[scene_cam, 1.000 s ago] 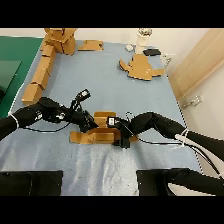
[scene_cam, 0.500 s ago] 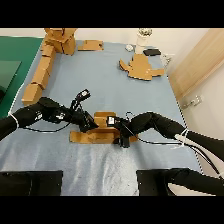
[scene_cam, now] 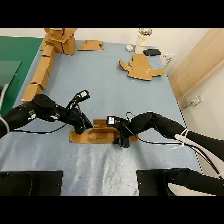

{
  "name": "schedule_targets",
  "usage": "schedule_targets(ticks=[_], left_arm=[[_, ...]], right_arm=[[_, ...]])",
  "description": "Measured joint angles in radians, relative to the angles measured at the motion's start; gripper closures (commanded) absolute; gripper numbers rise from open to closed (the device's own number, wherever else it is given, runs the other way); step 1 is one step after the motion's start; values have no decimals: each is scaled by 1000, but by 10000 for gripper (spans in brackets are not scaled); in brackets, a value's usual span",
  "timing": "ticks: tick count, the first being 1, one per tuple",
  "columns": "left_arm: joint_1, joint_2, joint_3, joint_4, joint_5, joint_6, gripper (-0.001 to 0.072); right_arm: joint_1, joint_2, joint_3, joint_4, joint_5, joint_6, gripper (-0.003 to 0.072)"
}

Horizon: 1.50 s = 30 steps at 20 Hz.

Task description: Fold the box.

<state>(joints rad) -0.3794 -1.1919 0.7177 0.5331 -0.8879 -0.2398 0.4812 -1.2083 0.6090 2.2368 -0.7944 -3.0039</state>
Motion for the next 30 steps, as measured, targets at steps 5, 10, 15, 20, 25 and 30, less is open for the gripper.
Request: schedule_targets(ticks=[5, 10, 15, 20, 25, 30], left_arm=[[0, 120, 5, 215, -68, -335, 698], [-51, 153, -44, 116, -179, -574, 699], [-100, 104, -54, -107, -1, -614, 698], [-110, -18, 27, -178, 96, -616, 699], [-112, -140, 80, -118, 150, -686, 700], [-113, -192, 93, -7, 145, -803, 700]], right_arm=[[0, 0, 0, 0, 0, 0, 289], [0, 0, 0, 0, 0, 0, 285], [0, 0, 0, 0, 0, 0, 285], [0, 0, 0, 0, -11, 0, 285], [0, 0, 1, 0, -26, 0, 285], [0, 0, 1, -2, -30, 0, 285]])
